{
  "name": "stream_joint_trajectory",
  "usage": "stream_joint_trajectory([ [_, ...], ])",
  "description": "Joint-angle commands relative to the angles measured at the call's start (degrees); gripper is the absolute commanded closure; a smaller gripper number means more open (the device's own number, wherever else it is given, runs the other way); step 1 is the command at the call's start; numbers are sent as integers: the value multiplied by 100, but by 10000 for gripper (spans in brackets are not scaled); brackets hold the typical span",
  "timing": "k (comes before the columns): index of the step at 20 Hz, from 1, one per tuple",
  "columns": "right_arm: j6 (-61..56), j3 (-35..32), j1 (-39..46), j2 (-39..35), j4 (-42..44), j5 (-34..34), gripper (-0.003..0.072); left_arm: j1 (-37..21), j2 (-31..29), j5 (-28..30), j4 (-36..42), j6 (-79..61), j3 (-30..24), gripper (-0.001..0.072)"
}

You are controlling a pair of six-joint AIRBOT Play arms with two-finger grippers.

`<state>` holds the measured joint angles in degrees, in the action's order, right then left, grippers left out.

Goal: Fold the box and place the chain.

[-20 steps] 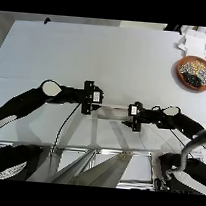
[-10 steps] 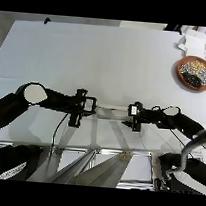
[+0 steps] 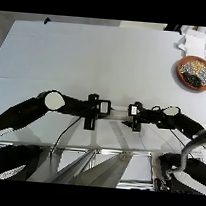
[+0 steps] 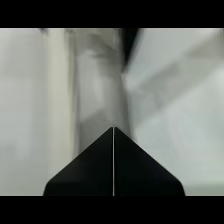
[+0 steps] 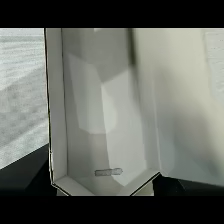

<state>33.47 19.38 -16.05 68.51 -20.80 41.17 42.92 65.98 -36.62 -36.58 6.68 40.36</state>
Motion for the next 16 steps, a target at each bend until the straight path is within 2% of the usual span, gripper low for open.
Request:
stream_joint_trajectory([
  [1, 0, 2, -2, -7, 0, 0, 310, 20, 420, 1674, 922, 26, 0, 703],
  [3, 0, 2, -2, -7, 2, 2, 310, 20, 566, 1794, 1204, 24, 0, 703],
  [7, 0, 2, -2, -7, 2, 0, 310, 22, 940, 1676, 1609, 22, 0, 703],
  [11, 0, 2, -2, -7, 2, 2, 310, 37, 1115, 1353, 1639, 22, 0, 703],
  [16, 0, 2, -2, -7, 2, 2, 310, 37, 1115, 1255, 1635, 20, 0, 703],
])
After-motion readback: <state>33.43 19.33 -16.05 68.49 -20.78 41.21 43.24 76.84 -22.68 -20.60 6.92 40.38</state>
